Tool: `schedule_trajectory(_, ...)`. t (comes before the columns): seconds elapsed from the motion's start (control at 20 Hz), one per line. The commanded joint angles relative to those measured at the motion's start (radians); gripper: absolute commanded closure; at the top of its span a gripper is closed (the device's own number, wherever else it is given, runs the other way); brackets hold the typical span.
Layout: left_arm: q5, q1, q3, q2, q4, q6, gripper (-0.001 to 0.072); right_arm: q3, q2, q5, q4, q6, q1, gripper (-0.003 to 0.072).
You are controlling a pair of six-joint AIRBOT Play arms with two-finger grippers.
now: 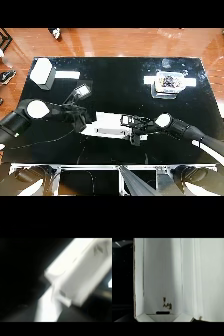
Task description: Fold the box and place the chain.
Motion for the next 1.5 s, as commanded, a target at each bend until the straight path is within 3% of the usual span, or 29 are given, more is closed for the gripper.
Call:
schedule_trajectory(0.0, -0.127, 0.04, -0.035, 0.019, 0.034, 0.193, 0.0078, 0.0, -0.001, 0.0, 0.0, 0.0, 0.0, 0.0349)
schedule_trajectory(0.1, -0.084, 0.04, -0.088, 0.019, 0.014, 0.376, 0.0079, 0.0, -0.001, 0.0, 0.0, 0.0, 0.0, 0.0348)
schedule_trajectory(0.25, 0.094, 0.04, -0.163, 0.017, -0.056, 0.44, 0.0084, 0.0, -0.001, 0.0, 0.0, 0.0, 0.0, 0.0348)
schedule_trajectory(0.4, 0.146, 0.032, -0.172, -0.016, -0.185, 0.502, 0.0096, 0.0, -0.001, 0.0, 0.0, 0.0, 0.0, 0.0348)
schedule_trajectory(0.7, 0.166, 0.014, -0.169, -0.154, -0.254, 0.574, 0.0096, 0.0, -0.001, 0.0, 0.0, 0.0, 0.0, 0.0348)
schedule_trajectory(1.05, 0.111, 0.013, -0.169, -0.161, -0.314, 0.646, 0.0104, 0.0, -0.001, 0.0, 0.0, 0.0, 0.0, 0.0348)
schedule_trajectory(1.25, 0.098, 0.014, -0.169, -0.161, -0.316, 0.666, 0.019, 0.0, -0.001, 0.0, 0.0, 0.0, 0.0, 0.0348)
schedule_trajectory(1.35, 0.101, 0.014, -0.168, -0.161, -0.317, 0.678, 0.0288, 0.0, -0.001, 0.0, 0.0, 0.0, 0.0, 0.0348)
schedule_trajectory(1.45, 0.109, 0.015, -0.168, -0.161, -0.317, 0.678, 0.0298, 0.0, -0.001, 0.0, 0.0, 0.0, 0.0, 0.0348)
